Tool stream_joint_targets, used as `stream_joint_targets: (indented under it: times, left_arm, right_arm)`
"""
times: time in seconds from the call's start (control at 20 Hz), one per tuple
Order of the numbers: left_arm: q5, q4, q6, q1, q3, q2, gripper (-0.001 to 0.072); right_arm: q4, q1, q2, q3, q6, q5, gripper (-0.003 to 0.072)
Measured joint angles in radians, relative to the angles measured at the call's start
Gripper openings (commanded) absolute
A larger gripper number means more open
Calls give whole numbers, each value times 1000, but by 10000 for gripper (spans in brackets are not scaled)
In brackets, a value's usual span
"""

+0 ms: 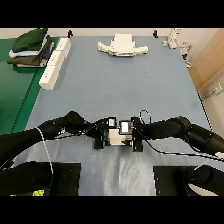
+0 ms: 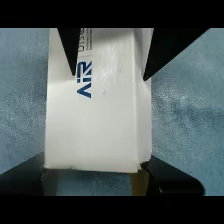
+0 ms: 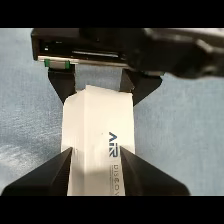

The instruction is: Fold the box.

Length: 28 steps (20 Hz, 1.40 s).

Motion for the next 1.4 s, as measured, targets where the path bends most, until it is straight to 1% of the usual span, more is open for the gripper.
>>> stream_joint_targets:
  times: [0.25, 0.7, 1.0, 1.4]
  left_arm:
    - [3, -1, -1, 0, 0, 0, 511]
    - [0, 0, 1, 0, 0, 0, 512]
    - [0, 0, 0, 0, 0, 0, 512]
    - [-8, 2, 3, 0, 0, 0, 512]
  right_arm:
    - [-12, 1, 29, 0, -54, 27, 468]
    - [-15, 1, 70, 0, -79, 91, 468]
    - [-15, 7, 30, -2, -82, 89, 468]
    - [-2, 29, 14, -4, -82, 43, 468]
